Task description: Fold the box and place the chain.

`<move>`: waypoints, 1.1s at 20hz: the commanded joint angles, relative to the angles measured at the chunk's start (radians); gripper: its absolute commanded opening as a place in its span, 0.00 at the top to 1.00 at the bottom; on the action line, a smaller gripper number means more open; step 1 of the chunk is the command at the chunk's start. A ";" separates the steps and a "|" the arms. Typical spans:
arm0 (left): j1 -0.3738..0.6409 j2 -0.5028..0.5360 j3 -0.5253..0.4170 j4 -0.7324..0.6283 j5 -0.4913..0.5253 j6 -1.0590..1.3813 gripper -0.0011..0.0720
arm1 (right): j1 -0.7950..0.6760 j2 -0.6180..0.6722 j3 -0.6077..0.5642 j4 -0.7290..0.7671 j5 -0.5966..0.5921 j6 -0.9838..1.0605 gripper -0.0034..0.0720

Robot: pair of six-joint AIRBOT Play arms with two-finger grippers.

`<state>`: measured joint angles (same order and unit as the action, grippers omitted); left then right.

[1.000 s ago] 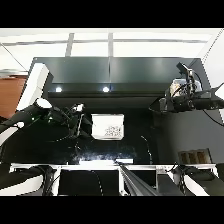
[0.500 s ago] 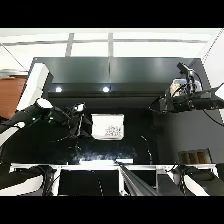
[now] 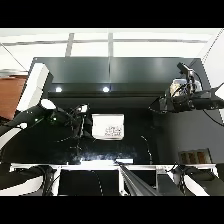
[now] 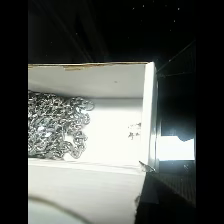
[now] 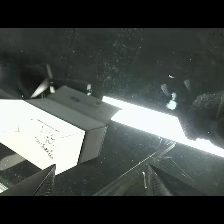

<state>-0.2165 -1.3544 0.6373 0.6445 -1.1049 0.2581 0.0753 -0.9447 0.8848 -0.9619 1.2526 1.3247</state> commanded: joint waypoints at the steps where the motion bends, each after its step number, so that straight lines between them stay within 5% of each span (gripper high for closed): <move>1: -0.003 0.000 0.001 0.002 0.006 -0.004 0.02 | 0.000 -0.001 0.000 0.000 0.000 0.001 0.03; 22: -0.053 0.000 0.001 0.045 0.058 -0.046 0.01 | 0.000 -0.001 0.000 0.000 -0.006 0.005 0.03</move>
<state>-0.2695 -1.3544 0.6373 0.6899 -1.0489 0.2134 0.0753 -0.9455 0.8848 -0.9619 1.2465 1.3285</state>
